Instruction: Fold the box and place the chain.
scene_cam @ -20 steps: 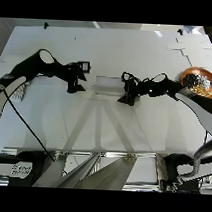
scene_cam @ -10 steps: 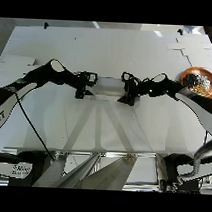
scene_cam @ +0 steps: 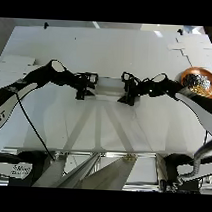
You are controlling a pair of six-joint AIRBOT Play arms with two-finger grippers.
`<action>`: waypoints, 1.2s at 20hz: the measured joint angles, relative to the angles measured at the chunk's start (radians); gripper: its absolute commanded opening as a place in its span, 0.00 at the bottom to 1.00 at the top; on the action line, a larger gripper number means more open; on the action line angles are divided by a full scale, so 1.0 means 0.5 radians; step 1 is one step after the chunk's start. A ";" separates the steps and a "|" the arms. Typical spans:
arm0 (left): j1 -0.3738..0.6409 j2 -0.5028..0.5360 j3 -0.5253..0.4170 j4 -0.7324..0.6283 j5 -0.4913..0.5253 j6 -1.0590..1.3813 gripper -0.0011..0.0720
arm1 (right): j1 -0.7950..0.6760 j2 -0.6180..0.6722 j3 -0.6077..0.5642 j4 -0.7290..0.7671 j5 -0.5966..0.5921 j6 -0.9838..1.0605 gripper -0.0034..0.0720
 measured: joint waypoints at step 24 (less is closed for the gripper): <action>-0.085 -0.010 -0.005 -0.194 -0.005 0.252 0.08 | 0.000 0.000 0.000 -0.001 0.003 0.002 0.65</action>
